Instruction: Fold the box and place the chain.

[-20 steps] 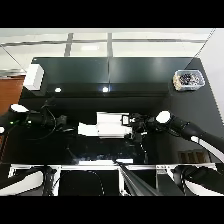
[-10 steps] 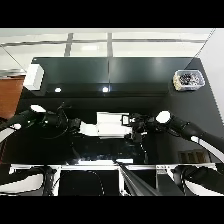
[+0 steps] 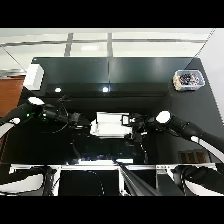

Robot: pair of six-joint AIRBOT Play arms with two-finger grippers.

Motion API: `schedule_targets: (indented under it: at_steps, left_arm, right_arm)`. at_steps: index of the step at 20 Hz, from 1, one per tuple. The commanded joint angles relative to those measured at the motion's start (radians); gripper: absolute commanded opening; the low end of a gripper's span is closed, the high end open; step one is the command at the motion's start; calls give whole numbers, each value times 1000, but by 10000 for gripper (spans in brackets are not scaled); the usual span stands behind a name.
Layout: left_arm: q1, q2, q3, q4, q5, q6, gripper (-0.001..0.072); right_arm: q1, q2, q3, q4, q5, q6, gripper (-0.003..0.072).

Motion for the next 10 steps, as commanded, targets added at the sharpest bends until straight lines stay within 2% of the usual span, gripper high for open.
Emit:
schedule_targets:
  at_steps: [1, 6, 7, 10]
  left_arm:
    - [-89, 0, 36, -13, -34, -29, 591]
    - [-171, 0, 94, 15, -41, -158, 581]
    - [-186, 1, 111, 42, -39, -197, 528]
    - [-242, 4, 161, 159, 35, -359, 526]
  right_arm:
    - [1, -1, -1, 0, 0, 0, 423]
    - [1, -1, -1, 0, 0, 0, 423]
    - [1, -1, -1, 0, 0, 0, 423]
    - [1, -1, -1, 0, 0, 0, 423]
